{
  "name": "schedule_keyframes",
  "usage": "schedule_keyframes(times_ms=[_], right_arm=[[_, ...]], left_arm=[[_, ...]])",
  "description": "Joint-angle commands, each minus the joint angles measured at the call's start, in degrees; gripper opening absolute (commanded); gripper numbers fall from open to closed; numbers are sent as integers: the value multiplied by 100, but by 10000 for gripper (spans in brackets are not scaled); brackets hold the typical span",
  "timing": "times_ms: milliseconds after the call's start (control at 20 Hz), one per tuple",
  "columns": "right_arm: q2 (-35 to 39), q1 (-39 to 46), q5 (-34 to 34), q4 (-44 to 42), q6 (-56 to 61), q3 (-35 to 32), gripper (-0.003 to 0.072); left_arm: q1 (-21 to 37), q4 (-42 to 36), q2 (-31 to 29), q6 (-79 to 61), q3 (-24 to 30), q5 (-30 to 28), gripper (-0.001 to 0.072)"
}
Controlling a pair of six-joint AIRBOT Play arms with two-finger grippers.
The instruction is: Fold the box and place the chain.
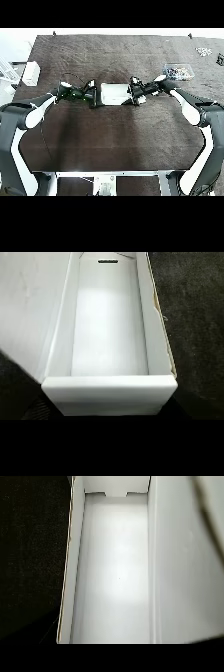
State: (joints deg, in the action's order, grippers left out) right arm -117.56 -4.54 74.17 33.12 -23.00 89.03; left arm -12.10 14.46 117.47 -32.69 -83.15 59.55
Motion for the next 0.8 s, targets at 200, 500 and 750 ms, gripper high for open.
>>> schedule_keyframes(times_ms=[200, 500, 750], right_arm=[[0, -4, 2, -4, 4, -2, 475], [0, -4, 0, -4, 4, -2, 475], [0, -4, 0, -4, 4, -2, 475]], left_arm=[[-4, -289, -4, 7, -7, 138, 720], [-79, -160, 2, 22, -7, -107, 720], [-184, -131, 9, 17, -7, -339, 709]])
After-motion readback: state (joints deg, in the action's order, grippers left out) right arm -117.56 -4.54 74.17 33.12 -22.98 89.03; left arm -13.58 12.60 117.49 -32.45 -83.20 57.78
